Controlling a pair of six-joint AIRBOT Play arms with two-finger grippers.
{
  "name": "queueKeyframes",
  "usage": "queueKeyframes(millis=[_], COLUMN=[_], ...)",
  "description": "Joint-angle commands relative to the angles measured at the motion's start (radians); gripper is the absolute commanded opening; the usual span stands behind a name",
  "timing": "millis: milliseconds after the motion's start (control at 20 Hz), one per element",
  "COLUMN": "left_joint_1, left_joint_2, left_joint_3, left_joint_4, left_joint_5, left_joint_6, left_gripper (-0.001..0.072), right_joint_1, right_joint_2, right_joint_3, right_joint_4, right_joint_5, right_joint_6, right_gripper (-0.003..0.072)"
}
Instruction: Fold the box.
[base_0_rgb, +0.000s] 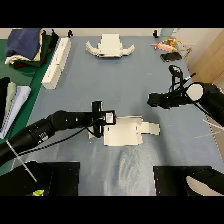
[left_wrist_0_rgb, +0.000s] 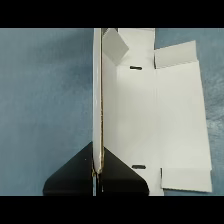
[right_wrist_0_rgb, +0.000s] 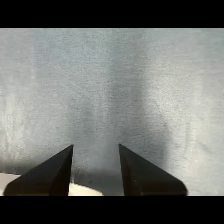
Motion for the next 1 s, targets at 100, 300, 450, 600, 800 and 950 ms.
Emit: queueKeyframes(millis=[100, 300, 450, 600, 800, 950], left_joint_1=[-0.134, -0.209, -0.214, -0.213, -0.179, -0.047], left_joint_2=[0.019, 0.002, -0.027, -0.032, -0.009, -0.010], left_joint_3=[-0.123, -0.200, -0.206, -0.204, -0.156, -0.059], left_joint_4=[-0.001, 0.000, 0.000, 0.000, 0.000, 0.019], left_joint_5=[0.244, 0.346, 0.327, 0.335, 0.297, 0.044], left_joint_6=[-0.003, -0.081, -0.138, -0.153, -0.195, -0.204], left_gripper=[0.0009, 0.0009, 0.0010, 0.0013, 0.0014, 0.0014], right_joint_1=[0.001, 0.001, 0.002, 0.002, 0.002, 0.002], right_joint_2=[0.000, 0.000, 0.000, 0.000, 0.000, 0.000], right_joint_3=[0.001, 0.001, 0.001, 0.001, 0.001, 0.001], right_joint_4=[0.002, 0.001, 0.001, 0.001, 0.001, 0.001], right_joint_5=[0.000, -0.003, -0.011, -0.011, -0.027, -0.034], right_joint_6=[0.000, 0.000, 0.000, -0.011, -0.011, -0.011], right_gripper=[0.0436, 0.0436, 0.0436, 0.0423, 0.0342, 0.0342])
